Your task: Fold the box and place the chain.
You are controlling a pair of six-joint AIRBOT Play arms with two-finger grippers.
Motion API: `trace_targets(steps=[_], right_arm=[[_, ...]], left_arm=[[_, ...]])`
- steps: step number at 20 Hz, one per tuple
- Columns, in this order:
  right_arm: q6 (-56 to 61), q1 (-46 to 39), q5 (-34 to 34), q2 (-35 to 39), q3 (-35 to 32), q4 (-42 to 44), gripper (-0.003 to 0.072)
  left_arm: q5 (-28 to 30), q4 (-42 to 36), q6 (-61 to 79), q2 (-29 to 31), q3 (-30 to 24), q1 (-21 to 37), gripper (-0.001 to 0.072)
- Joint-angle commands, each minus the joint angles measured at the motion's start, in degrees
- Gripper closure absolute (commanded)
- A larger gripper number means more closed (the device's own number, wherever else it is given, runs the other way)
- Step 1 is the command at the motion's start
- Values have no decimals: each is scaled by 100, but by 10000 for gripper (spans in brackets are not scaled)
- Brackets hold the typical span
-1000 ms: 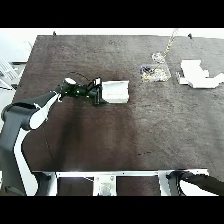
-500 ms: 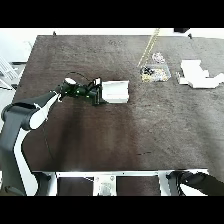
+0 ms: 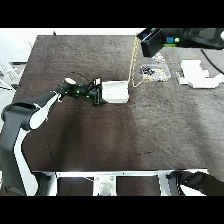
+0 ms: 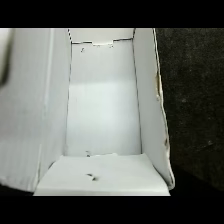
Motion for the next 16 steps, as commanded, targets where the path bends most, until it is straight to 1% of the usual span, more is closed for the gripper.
trace_targets(steps=[1, 5, 8, 10, 11, 13, 15, 16], right_arm=[[4, 31, -400, -81, -393, 380, 681], [7, 31, -730, -463, -675, 704, 681], [2, 31, -752, -973, -874, 994, 680], [2, 28, -820, -1340, -1204, 1036, 681], [2, 28, -914, -1537, -1410, 1036, 681], [2, 28, -1384, -1965, -1851, 1165, 681], [2, 28, -1626, -2435, -2065, 1290, 681], [2, 28, -1624, -2636, -2065, 1287, 612]], left_arm=[[0, 2, 2, -2, 4, 2, 359], [-2, 2, 2, -2, 4, 2, 358], [0, 2, 2, -2, 4, 2, 358], [-2, 2, 2, -2, 4, 2, 358], [0, 2, 2, -2, 4, 2, 358], [0, 2, 2, -2, 4, 2, 358], [0, 2, 2, -2, 4, 2, 358], [0, 2, 2, -2, 4, 2, 358]])
